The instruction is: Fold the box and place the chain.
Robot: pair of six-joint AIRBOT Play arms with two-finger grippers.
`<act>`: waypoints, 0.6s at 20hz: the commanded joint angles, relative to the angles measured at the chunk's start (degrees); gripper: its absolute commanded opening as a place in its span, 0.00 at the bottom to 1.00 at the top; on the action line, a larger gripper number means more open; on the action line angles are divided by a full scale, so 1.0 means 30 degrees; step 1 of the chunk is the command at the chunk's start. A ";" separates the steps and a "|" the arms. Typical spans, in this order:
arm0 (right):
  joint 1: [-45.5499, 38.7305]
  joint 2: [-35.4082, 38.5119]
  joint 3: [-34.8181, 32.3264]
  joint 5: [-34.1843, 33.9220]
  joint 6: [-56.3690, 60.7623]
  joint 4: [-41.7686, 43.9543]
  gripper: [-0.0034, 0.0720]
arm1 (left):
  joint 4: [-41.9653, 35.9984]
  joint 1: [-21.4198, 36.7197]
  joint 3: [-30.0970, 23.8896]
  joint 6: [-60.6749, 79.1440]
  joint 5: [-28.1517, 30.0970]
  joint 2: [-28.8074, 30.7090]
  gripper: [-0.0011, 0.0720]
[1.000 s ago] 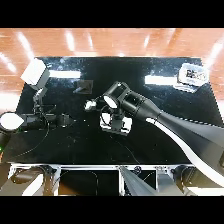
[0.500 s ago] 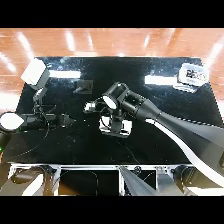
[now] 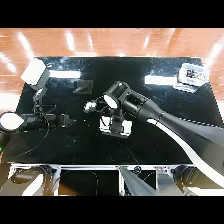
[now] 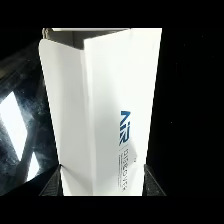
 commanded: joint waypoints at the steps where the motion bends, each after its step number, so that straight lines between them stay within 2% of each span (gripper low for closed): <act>1: -0.0073 0.0342 0.0022 0.0015 0.0066 -0.0954 0.87 | 0.0007 -0.0007 -0.0007 0.0007 0.0007 -0.0007 0.71; 9: -0.0226 0.1319 0.0240 0.0342 0.0350 -0.0831 0.86 | 0.0007 -0.0007 -0.0007 0.0007 0.0066 -0.0007 0.71; 12: -0.0670 0.1319 0.0233 -0.0117 0.0335 0.0415 0.86 | 0.0007 -0.0007 -0.0007 0.0007 0.0066 -0.0007 0.71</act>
